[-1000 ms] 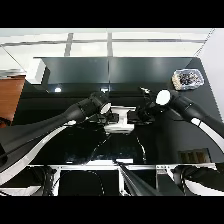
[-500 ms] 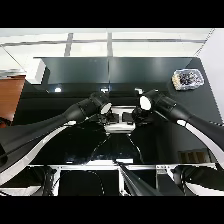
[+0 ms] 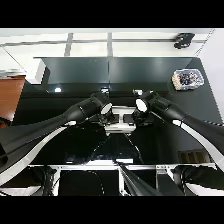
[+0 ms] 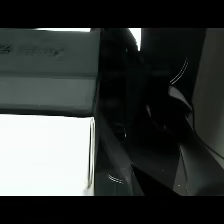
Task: Fold the box and place the chain.
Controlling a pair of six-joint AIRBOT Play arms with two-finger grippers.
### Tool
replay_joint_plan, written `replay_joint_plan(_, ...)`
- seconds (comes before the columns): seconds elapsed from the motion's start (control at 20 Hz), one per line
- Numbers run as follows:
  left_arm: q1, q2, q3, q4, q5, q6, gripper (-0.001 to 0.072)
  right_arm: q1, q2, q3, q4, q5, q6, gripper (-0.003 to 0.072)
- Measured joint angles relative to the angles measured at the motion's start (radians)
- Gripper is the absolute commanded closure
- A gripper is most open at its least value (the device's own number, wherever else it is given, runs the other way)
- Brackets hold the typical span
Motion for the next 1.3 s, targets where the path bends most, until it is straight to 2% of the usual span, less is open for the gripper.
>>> replay_joint_plan(0.05, 0.000, 0.000, 0.000, 0.000, -0.003, 0.000, 0.0684, 0.003, -0.003, 0.001, 0.000, -0.005, 0.004, 0.0351)
replay_joint_plan(0.1, 0.000, 0.000, 0.000, 0.000, -0.002, 0.000, 0.0684, 0.004, -0.005, 0.001, 0.000, -0.011, 0.008, 0.0457)
replay_joint_plan(0.15, 0.000, 0.000, 0.000, 0.000, 0.000, 0.000, 0.0684, 0.006, -0.008, 0.001, 0.002, -0.023, 0.012, 0.0464)
replay_joint_plan(0.25, 0.000, 0.000, 0.000, 0.000, 0.001, 0.000, 0.0685, 0.008, -0.010, 0.001, 0.003, -0.028, 0.016, 0.0529)
replay_joint_plan(0.3, 0.000, 0.000, 0.000, 0.000, 0.002, 0.000, 0.0684, 0.008, -0.011, 0.001, 0.004, -0.029, 0.018, 0.0666)
replay_joint_plan(0.35, 0.000, 0.000, 0.000, 0.001, 0.000, 0.000, 0.0684, 0.009, -0.012, 0.001, 0.003, -0.032, 0.021, 0.0673)
replay_joint_plan(0.55, 0.000, 0.000, 0.000, 0.001, 0.000, 0.000, 0.0684, 0.009, -0.014, 0.001, 0.007, -0.036, 0.026, 0.0672)
replay_joint_plan(0.6, 0.000, 0.000, 0.000, 0.000, 0.000, 0.000, 0.0684, 0.009, -0.014, 0.001, 0.008, -0.037, 0.026, 0.0650)
replay_joint_plan(0.65, 0.000, 0.000, 0.000, 0.001, 0.000, 0.000, 0.0684, 0.009, -0.014, 0.001, 0.008, -0.038, 0.027, 0.0448)
replay_joint_plan(0.7, 0.000, 0.000, 0.000, 0.001, -0.005, 0.000, 0.0684, 0.009, -0.014, 0.001, 0.006, -0.038, 0.030, 0.0377)
replay_joint_plan(1.0, 0.000, 0.000, 0.000, 0.001, -0.002, 0.000, 0.0684, 0.008, -0.014, 0.001, 0.010, -0.028, 0.030, 0.0380)
replay_joint_plan(1.05, 0.000, 0.000, 0.000, 0.001, -0.002, 0.000, 0.0684, 0.008, -0.014, 0.001, 0.011, -0.033, 0.030, 0.0396)
replay_joint_plan(1.1, 0.000, 0.000, 0.000, 0.001, -0.002, 0.000, 0.0684, 0.009, -0.014, 0.001, 0.011, -0.039, 0.030, 0.0494)
replay_joint_plan(1.3, 0.000, 0.000, 0.000, 0.001, -0.002, 0.000, 0.0684, 0.006, -0.014, 0.001, 0.007, -0.049, 0.031, 0.0499)
